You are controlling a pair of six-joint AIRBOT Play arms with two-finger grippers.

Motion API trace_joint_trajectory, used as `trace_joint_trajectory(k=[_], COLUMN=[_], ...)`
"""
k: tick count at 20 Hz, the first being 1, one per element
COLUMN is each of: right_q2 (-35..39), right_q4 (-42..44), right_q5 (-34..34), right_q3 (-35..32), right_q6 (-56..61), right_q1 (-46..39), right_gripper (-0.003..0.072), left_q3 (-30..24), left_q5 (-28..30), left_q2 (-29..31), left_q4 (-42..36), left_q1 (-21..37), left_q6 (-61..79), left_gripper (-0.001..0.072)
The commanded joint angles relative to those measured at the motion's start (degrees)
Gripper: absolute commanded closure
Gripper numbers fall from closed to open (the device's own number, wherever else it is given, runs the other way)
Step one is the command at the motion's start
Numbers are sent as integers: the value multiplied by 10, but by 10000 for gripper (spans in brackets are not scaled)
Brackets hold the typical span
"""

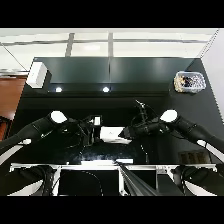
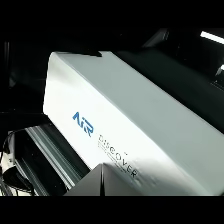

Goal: Fold the box and place the chain.

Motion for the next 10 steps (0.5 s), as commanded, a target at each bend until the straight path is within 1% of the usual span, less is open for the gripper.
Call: trace_joint_trajectory(k=[1,3,6,7,8,10], right_q2=[8,44,132,160,188,233], right_q4=[-11,-26,-66,-91,-128,-215], right_q5=[63,89,125,139,154,175], right_q3=[6,11,11,11,11,11], right_q6=[-24,-23,-16,-10,3,33], right_q1=[-19,-58,-146,-173,-200,-248], right_gripper=[677,677,677,677,677,677], left_q3=[0,0,0,3,9,20], left_q5=[0,0,-7,-16,-24,-24], left_q2=[0,0,5,11,20,48], left_q4=[-1,0,0,10,32,91], left_q1=[0,1,1,1,1,1], left_q6=[-1,-1,-1,-1,-5,-74], left_gripper=[244,244,234,138,-11,-8])
